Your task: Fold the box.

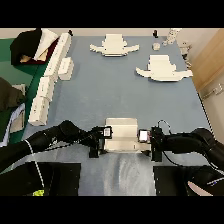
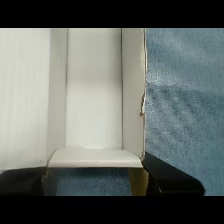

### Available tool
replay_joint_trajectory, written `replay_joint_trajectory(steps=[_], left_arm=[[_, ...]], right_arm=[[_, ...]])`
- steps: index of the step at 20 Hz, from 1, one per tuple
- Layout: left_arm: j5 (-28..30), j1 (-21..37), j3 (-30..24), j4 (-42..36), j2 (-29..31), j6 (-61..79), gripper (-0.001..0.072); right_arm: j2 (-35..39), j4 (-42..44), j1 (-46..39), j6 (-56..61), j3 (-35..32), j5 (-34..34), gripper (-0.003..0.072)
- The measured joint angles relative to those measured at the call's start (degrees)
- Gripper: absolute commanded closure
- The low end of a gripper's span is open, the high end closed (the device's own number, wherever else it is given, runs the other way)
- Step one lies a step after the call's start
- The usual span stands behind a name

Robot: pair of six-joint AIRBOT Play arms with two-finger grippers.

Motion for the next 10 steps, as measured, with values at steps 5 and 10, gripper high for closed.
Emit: replay_joint_trajectory(steps=[5,10], left_arm=[[0.00,0.00,0.00,-0.02,0.00,0.00,0.0255],[0.00,0.00,0.00,-0.02,0.00,-0.07,0.0255]], right_arm=[[-3.13,3.87,0.04,-6.91,-0.42,4.59,0.0473],[-3.89,7.52,0.07,-8.83,-0.48,4.83,0.0608]])
